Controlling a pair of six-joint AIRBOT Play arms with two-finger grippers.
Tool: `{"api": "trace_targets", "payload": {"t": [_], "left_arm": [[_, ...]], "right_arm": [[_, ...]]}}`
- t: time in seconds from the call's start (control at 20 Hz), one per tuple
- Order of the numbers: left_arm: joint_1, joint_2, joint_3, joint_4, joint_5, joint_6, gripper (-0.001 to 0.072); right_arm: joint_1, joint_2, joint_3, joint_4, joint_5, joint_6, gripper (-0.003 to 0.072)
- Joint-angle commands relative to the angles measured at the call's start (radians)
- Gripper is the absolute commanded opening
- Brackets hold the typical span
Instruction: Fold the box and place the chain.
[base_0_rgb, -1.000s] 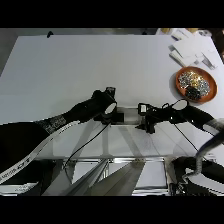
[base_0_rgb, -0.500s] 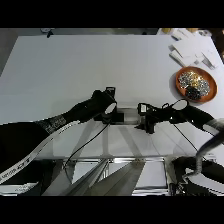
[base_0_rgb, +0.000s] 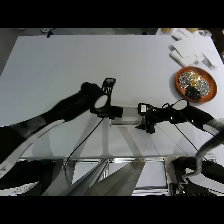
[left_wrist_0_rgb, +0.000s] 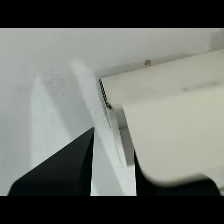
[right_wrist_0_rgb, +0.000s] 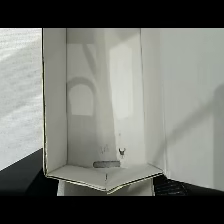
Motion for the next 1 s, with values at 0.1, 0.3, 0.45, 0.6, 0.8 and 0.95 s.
{"api": "trace_targets", "payload": {"t": [0.1,0.3,0.45,0.6,0.8,0.95], "left_arm": [[0.076,0.171,0.001,-0.099,-0.222,0.381,0.0278],[0.184,0.266,-0.021,-0.122,-0.328,0.723,0.0642],[0.272,0.296,-0.137,-0.242,-0.256,1.17,0.0644],[0.338,0.278,-0.324,-0.38,-0.074,1.745,0.0649],[0.36,0.184,-0.483,-0.647,0.115,2.421,0.0649],[0.362,0.083,-0.487,-0.849,0.174,2.581,0.0664]], "right_arm": [[0.0,0.001,0.0,0.0,0.002,0.0,0.0344],[0.0,0.001,0.0,0.0,0.001,0.0,0.0344],[0.0,0.001,0.0,0.0,0.001,0.0,0.0344],[0.0,0.001,0.0,0.0,0.002,0.0,0.0344],[0.0,0.001,0.0,0.0,0.001,0.0,0.0344],[0.0,0.001,0.0,0.0,0.001,0.0,0.0344]]}}
